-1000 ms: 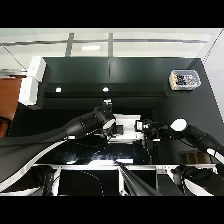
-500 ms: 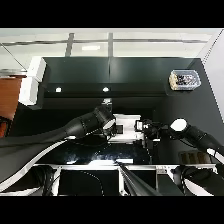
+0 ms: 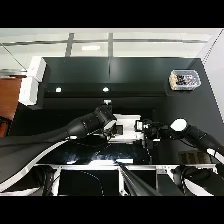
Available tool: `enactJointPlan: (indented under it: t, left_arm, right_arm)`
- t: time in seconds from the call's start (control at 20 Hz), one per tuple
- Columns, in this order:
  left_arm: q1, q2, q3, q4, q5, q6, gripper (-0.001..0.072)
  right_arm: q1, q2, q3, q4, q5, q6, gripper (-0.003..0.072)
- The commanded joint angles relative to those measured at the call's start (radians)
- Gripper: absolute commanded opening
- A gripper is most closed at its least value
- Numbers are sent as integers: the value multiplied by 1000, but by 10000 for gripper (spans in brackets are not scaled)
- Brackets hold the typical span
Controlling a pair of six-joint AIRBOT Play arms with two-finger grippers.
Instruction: Fold the box and place the chain.
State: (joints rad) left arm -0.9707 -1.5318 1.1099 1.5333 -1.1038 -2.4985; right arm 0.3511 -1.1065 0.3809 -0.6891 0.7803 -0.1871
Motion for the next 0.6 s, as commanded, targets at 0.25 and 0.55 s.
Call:
enactJointPlan:
  t: [0.25,0.55]
  left_arm:
    - [0,-10,4,-1,-1,0,192]
    - [-3,-10,4,1,2,0,41]
  right_arm:
    - [0,0,0,0,1,0,235]
    - [0,0,0,0,1,0,234]
